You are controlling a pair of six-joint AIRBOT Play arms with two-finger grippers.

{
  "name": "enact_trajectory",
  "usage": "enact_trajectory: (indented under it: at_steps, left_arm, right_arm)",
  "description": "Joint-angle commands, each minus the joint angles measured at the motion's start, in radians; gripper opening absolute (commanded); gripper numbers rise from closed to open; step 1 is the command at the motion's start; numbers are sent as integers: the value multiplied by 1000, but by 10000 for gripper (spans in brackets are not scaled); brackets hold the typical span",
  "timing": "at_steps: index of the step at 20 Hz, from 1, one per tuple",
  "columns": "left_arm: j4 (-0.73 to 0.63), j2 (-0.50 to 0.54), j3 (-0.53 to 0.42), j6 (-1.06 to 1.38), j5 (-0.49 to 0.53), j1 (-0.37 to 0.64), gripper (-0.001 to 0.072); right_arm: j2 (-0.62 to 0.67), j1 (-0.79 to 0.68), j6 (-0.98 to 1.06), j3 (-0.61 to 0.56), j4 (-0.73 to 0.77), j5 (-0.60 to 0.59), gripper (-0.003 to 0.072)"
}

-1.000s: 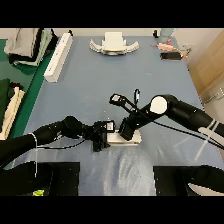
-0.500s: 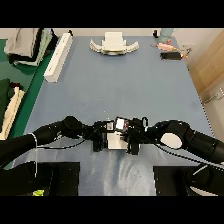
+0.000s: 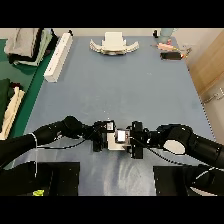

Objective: Fold the box.

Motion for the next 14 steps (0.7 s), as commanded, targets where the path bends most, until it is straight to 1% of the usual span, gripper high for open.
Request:
enact_trajectory:
  at_steps: [1,4,14]
  left_arm:
    - [0,0,0,0,0,1,408]
    - [0,0,0,0,1,1,408]
    - [0,0,0,0,0,1,408]
  right_arm:
    - [-7,0,-74,-2,-22,9,520]
    - [-21,0,-79,-1,-93,-38,520]
    - [-19,1,-87,-2,-129,-50,518]
